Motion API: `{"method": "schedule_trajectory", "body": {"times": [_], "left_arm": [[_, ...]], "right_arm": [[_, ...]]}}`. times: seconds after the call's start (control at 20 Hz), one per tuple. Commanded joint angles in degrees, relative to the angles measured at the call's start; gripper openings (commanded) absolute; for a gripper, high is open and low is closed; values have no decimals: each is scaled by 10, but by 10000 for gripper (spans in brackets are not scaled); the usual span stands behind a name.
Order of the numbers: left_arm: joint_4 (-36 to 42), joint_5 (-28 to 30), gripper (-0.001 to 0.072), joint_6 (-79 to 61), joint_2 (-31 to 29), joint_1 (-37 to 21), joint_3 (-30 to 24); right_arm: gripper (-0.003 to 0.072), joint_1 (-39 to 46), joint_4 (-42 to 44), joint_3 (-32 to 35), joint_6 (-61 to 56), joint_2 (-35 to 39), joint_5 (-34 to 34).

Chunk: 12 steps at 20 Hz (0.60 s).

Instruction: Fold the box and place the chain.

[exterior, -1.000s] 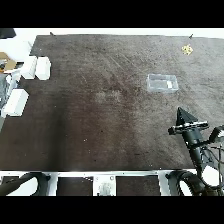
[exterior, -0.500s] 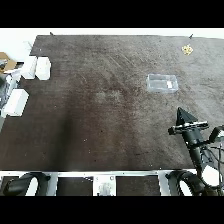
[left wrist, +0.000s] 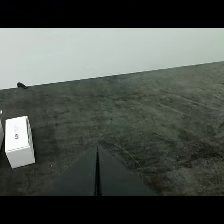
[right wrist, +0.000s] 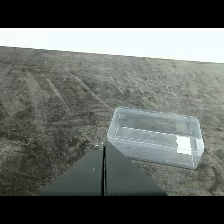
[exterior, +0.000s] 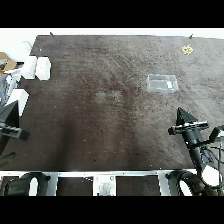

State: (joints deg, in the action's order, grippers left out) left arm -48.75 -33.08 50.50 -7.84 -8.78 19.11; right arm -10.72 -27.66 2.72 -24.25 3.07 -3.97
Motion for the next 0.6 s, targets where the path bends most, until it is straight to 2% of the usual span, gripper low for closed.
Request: {"method": "schedule_trajectory", "body": {"times": [0.0, 0.1, 0.3, 0.55], "left_arm": [[10, 33, 13, 5, -19, 0, -26], [12, 43, 13, 5, -19, 0, -26], [12, 15, 13, 5, -18, 0, -26], [17, 13, 13, 16, -18, 0, -26]], "right_arm": [[4, 0, 0, 0, 0, 0, 0], [4, 0, 0, 0, 0, 0, 0], [4, 0, 0, 0, 0, 0, 0], [4, 0, 0, 0, 0, 0, 0]]}}
